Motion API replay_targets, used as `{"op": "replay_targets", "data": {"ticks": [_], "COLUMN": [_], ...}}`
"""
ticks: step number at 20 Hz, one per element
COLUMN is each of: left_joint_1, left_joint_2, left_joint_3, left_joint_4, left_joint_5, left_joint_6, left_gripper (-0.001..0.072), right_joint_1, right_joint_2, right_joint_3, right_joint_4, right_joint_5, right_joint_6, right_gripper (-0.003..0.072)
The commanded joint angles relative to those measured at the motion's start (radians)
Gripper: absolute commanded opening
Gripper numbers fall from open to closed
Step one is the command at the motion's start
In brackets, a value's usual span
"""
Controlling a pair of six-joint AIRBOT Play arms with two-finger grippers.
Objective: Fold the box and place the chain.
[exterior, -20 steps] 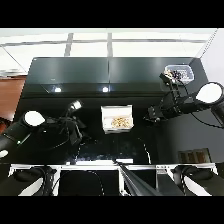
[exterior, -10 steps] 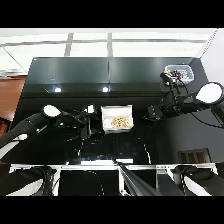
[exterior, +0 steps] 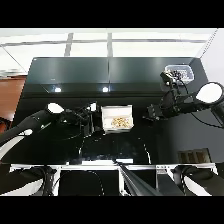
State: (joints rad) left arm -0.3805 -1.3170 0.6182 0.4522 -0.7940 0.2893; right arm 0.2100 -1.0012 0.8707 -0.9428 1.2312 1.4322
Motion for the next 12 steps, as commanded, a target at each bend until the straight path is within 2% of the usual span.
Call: {"op": "replay_targets", "data": {"ticks": [1,12], "left_joint_1": [-0.005,-0.005], "left_joint_2": [-0.004,-0.022], "left_joint_3": [0.004,0.024], "left_joint_4": [0.009,0.032], "left_joint_5": [-0.005,-0.037], "left_joint_6": [0.007,-0.006], "left_gripper": [0.072,0.072], "right_joint_1": [0.001,0.001], "right_joint_2": [0.001,0.001], "right_joint_3": [0.0,0.0], "right_joint_4": [0.003,0.034], "right_joint_5": [-0.002,-0.005], "right_joint_6": [0.0,0.0], "right_gripper": [0.0314,0.0314]}}
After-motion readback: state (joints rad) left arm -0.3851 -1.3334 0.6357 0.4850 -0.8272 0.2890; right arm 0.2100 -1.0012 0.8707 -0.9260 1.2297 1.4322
